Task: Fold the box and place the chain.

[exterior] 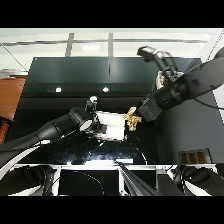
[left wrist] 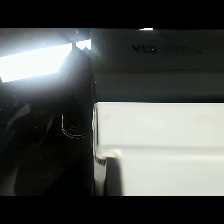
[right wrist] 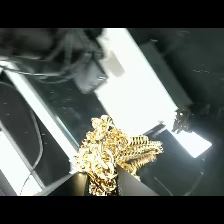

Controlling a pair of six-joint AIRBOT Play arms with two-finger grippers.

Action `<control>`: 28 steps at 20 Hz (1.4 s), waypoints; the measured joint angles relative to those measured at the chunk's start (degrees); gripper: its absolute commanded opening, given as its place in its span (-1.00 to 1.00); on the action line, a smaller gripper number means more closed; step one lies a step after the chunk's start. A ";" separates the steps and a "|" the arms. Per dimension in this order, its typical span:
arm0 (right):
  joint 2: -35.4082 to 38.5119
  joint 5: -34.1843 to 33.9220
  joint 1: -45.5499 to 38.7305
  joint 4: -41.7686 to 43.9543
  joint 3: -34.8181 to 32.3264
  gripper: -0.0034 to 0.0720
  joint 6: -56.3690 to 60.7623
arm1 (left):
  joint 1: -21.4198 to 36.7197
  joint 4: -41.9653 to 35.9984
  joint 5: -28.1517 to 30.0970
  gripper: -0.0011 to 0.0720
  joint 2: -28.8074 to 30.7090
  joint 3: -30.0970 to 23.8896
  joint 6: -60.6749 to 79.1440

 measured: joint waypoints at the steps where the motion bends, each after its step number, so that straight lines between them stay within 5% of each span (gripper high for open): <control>1: -0.11 1.44 1.01 0.55 -0.87 -0.86 -0.04 | 0.02 0.02 0.00 -0.89 0.00 0.00 0.00; 11: -4.70 14.47 6.99 2.05 -8.46 -0.85 0.81 | 0.00 0.02 0.02 -0.90 -0.02 0.00 -0.15; 12: -5.51 15.19 7.52 1.95 -9.11 -0.71 0.83 | 0.02 0.02 0.02 -0.90 0.00 0.00 -0.17; 13: -6.40 15.76 8.02 1.84 -9.62 0.10 1.01 | 0.00 0.02 0.02 -0.90 0.00 0.00 -0.26; 14: -7.08 16.00 8.35 1.62 -9.99 0.40 1.20 | 0.02 0.02 0.02 -0.90 0.00 0.00 -0.35; 19: -6.97 10.88 5.75 -2.14 -10.16 0.39 1.64 | 0.00 0.02 0.09 -0.90 -0.02 0.00 -0.42; 28: 1.77 3.54 -11.37 -13.92 -10.14 0.39 2.67 | 0.00 1.27 4.90 -0.90 -2.29 2.56 -7.65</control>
